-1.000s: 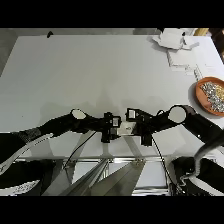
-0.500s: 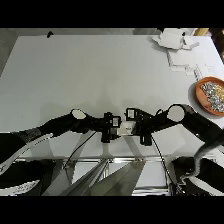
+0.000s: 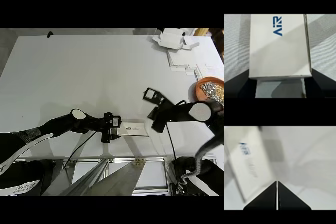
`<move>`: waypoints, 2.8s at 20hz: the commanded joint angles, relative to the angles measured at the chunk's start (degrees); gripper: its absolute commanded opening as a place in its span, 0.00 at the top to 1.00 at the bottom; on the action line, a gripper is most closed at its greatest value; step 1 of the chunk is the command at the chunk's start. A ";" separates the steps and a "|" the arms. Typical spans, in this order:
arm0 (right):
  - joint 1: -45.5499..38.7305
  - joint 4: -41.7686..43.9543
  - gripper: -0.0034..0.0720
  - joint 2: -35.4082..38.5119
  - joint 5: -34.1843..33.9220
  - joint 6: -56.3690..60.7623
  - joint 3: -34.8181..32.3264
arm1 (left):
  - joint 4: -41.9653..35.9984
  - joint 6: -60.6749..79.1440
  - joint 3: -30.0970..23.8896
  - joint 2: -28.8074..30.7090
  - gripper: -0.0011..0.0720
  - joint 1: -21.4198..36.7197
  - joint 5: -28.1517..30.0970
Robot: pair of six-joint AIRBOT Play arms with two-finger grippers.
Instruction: Fold the box and place the chain.
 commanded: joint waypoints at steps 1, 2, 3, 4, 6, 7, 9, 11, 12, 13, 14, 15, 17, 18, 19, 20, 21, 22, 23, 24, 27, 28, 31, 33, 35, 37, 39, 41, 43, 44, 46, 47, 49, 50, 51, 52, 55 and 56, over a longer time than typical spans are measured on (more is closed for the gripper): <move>-12.13 -7.30 0.93 -0.20 -1.27 10.82 0.24 | 0.02 0.04 0.00 0.04 0.61 0.00 0.02; -15.30 -8.17 0.93 -0.81 -1.88 13.84 0.22 | 0.02 0.07 0.00 0.04 0.61 0.00 0.02; -18.45 -8.94 0.93 -1.49 -1.84 16.33 0.22 | 0.02 0.04 0.00 0.04 0.61 0.00 0.04; -21.05 -9.29 0.93 -2.21 -1.31 18.10 0.22 | 0.02 0.04 0.00 0.04 0.61 0.00 0.04; -25.55 -9.14 0.93 -3.32 1.75 21.16 0.22 | 0.02 0.04 0.00 0.04 0.61 0.00 0.02; -27.04 -9.14 0.93 -3.28 3.61 22.56 0.22 | 0.02 0.07 0.00 0.04 0.61 0.00 0.02; -28.48 -9.20 0.93 -3.26 5.46 23.02 0.24 | 0.02 0.04 0.00 0.04 0.61 0.00 0.04; -28.55 -9.09 0.93 -3.26 5.46 23.02 0.24 | 0.02 0.07 0.00 0.04 0.61 0.00 0.04; -28.55 -9.01 0.93 -3.26 5.46 23.02 0.22 | 0.02 0.07 0.00 0.04 0.61 0.00 0.02; -28.55 -9.03 0.93 -3.26 5.46 23.02 0.22 | 0.02 0.04 0.00 0.04 0.61 0.00 0.02; -28.55 -9.01 0.93 -3.26 5.46 23.02 0.24 | 0.00 0.04 0.00 0.04 0.61 0.00 0.02; -28.55 -9.03 0.93 -3.26 5.46 23.02 0.24 | 0.02 0.04 0.00 0.04 0.61 0.00 0.02; -28.55 -9.03 0.93 -3.26 5.46 23.02 0.24 | 0.02 0.04 0.00 0.04 0.61 0.00 0.02; -28.55 -9.01 0.93 -3.26 5.46 23.02 0.24 | 0.02 0.04 0.00 0.04 0.61 0.00 0.02; -28.55 -9.01 0.93 -3.26 5.46 23.02 0.24 | 0.00 0.04 0.00 0.04 0.61 0.00 0.02; -28.55 -9.01 0.93 -3.26 5.46 23.02 0.24 | 0.00 0.07 0.00 0.09 0.61 0.00 0.02; -28.55 -9.03 0.93 -3.26 5.46 23.02 0.24 | 0.02 0.07 0.00 0.33 0.61 0.00 0.04; -28.55 -9.01 0.93 -3.26 5.46 23.02 0.24 | 0.02 -0.20 0.00 1.03 0.61 0.26 0.00; -28.55 -9.03 0.93 -3.26 5.46 23.02 0.24 | 0.39 -1.77 0.00 2.23 0.61 0.61 0.02; -28.55 -9.03 0.93 -3.26 5.46 23.02 0.24 | 0.74 -5.49 0.00 4.15 0.61 1.27 0.11; -28.55 -9.01 0.93 -3.26 5.46 23.02 0.24 | 5.79 -23.61 0.00 12.74 0.61 6.16 3.41; -28.55 -9.03 0.93 -3.26 5.46 23.02 0.24 | 10.43 -30.62 0.00 16.48 0.60 8.87 4.90; -28.55 -9.01 0.93 -3.26 5.46 23.02 0.24 | 26.97 -47.39 0.00 27.47 0.61 19.30 6.78; -28.55 -9.01 0.93 -3.26 5.46 23.02 0.24 | 36.24 -58.10 0.00 33.64 0.61 27.39 6.75; -28.55 -9.03 0.93 -3.26 5.46 22.99 0.24 | 46.34 -71.91 0.00 37.92 0.61 36.02 6.21; -28.55 -9.03 0.93 -3.26 5.46 23.02 0.24 | 56.35 -84.30 0.00 39.74 0.61 44.02 4.61; -28.55 -9.03 0.93 -3.26 5.46 23.02 0.24 | 64.30 -93.48 -0.04 39.23 0.61 51.69 1.31; -28.55 -9.01 0.93 -3.26 5.46 23.02 0.24 | 65.88 -98.84 -0.07 37.57 0.61 57.00 -1.66; -28.55 -9.01 0.93 -3.26 5.46 23.02 0.24 | 66.10 -100.37 -0.07 35.10 0.61 60.61 -5.81; -28.55 -9.01 0.93 -3.26 5.46 23.02 0.24 | 66.07 -100.52 -0.07 33.86 0.61 61.46 -7.48; -28.55 -9.01 0.93 -3.26 5.46 23.02 0.24 | 66.10 -100.50 -0.07 31.30 0.59 61.90 -10.62; -28.55 -9.01 0.93 -3.26 5.46 23.02 0.24 | 66.07 -100.52 -0.07 30.18 0.48 61.83 -12.09; -28.55 -9.01 0.93 -3.26 5.46 23.02 0.24 | 66.07 -100.50 -0.07 29.05 0.13 61.79 -13.70; -28.55 -9.01 0.93 -3.26 5.46 23.02 0.24 | 66.07 -100.52 -0.07 29.00 0.03 61.81 -14.19; -28.55 -9.01 0.93 -3.26 5.46 23.02 0.24 | 66.05 -100.52 -0.07 29.05 0.03 61.79 -14.75; -28.55 -9.01 0.93 -3.26 5.46 23.02 0.24 | 66.01 -100.52 -0.07 29.09 0.03 61.79 -15.56; -28.55 -9.01 0.93 -3.26 5.46 23.02 0.24 | 65.22 -101.00 -0.04 31.36 0.03 61.79 -16.52; -28.55 -9.01 0.93 -3.26 5.46 23.02 0.24 | 64.83 -101.37 -0.04 33.09 0.03 61.79 -16.50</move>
